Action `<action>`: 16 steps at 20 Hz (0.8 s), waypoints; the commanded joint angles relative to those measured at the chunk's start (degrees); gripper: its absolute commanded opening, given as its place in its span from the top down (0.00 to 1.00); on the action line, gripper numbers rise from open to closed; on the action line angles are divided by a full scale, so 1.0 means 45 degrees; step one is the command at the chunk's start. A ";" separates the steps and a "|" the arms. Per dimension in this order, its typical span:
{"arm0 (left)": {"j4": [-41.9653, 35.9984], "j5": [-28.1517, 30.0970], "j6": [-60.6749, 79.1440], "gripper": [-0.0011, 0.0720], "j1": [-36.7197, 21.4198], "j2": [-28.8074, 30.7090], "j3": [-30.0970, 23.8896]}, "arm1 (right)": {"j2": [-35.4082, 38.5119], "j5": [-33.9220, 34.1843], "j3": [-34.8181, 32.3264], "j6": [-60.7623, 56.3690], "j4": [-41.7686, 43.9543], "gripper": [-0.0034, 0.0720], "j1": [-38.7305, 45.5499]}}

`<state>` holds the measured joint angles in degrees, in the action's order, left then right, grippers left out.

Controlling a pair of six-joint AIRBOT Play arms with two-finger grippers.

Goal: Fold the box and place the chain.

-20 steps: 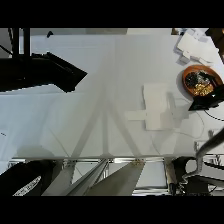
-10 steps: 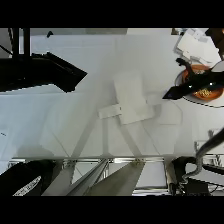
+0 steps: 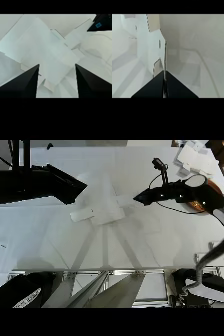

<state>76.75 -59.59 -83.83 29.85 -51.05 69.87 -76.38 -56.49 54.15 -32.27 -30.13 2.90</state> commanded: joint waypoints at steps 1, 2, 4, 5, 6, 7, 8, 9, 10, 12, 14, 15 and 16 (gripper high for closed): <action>0.0005 0.0000 0.0005 0.29 0.0005 0.0010 0.0005 | 0.0602 0.2409 -0.2006 0.2482 0.2239 0.95 -0.0219; 0.0005 0.0000 0.0005 0.29 0.0005 0.0010 0.0000 | 0.0826 0.3143 -0.2676 0.3065 0.2667 0.95 -0.0219; 0.0005 0.0000 0.0005 0.29 0.0005 0.0010 0.0005 | 0.1132 0.4245 -0.3750 0.3677 0.3172 0.95 -0.0214; 0.0005 0.0000 0.0005 0.29 0.0005 0.0010 0.0000 | 0.1137 0.4512 -0.4109 0.3672 0.3235 0.95 -0.0214; 0.0005 0.0000 0.0005 0.29 0.0010 0.0010 0.0005 | 0.1132 0.4687 -0.4401 0.3677 0.3453 0.95 -0.0219; 0.0005 0.0000 0.0005 0.29 0.0005 0.0010 0.0005 | 0.1132 0.4823 -0.4585 0.3682 0.3696 0.95 -0.0219; 0.0000 0.0000 0.0005 0.29 0.0005 0.0010 0.0000 | 0.1132 0.4959 -0.4707 0.3803 0.3876 0.95 -0.0219; 0.0005 0.0000 0.0005 0.29 0.0005 0.0010 0.0000 | 0.1127 0.5158 -0.4804 0.3925 0.4070 0.95 -0.0219; 0.0005 0.0005 0.0005 0.29 0.0005 0.0010 0.0005 | 0.1122 0.5421 -0.4867 0.3949 0.4211 0.95 -0.0219; 0.0000 0.0000 0.0005 0.29 0.0010 0.0010 0.0005 | 0.1122 0.5586 -0.4877 0.3949 0.4221 0.95 -0.0219; 0.0005 0.0000 0.0005 0.29 0.0010 0.0010 0.0005 | 0.1122 0.5673 -0.4896 0.3949 0.4216 0.95 -0.0238; 0.0000 0.0000 0.0005 0.29 0.0005 0.0010 0.0000 | 0.1122 0.5722 -0.4896 0.3949 0.4216 0.95 -0.0257; 0.0000 0.0000 0.0005 0.29 0.0005 0.0010 0.0005 | 0.1122 0.5756 -0.4896 0.3949 0.4216 0.95 -0.0291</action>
